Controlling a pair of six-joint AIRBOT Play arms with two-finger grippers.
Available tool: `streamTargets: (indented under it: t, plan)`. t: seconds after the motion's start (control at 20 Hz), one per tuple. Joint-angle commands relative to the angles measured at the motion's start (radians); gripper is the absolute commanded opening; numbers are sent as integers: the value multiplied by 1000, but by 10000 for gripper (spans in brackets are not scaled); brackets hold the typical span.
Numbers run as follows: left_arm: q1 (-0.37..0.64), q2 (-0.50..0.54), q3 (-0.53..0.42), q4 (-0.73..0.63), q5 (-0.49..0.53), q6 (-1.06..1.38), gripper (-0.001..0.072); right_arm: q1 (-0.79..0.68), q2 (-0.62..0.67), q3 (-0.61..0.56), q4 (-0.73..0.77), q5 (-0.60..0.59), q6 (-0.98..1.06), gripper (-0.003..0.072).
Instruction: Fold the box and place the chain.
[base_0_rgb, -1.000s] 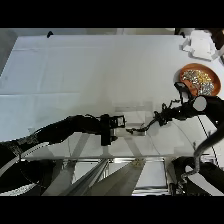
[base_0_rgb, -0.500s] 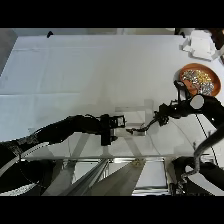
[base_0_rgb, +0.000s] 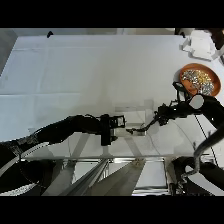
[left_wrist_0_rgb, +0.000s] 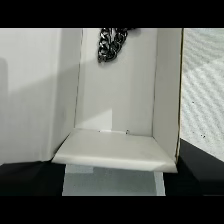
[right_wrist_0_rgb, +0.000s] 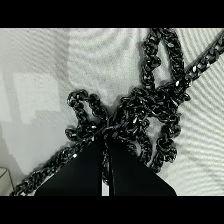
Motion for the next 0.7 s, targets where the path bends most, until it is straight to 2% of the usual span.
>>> streamTargets:
  t: [0.0,0.15,0.3,0.5,0.65]
  plan:
    - [0,1,0,0,0,0,314,0,3,1,13,0,-53,16]
    - [0,1,0,0,0,0,314,0,77,1,56,25,-106,16]
    - [0,1,0,0,0,0,314,0,249,1,170,68,-211,16]
    - [0,1,0,0,0,0,314,0,491,1,368,186,-347,16]
    - [0,1,0,0,0,0,314,0,618,1,446,246,-364,16]
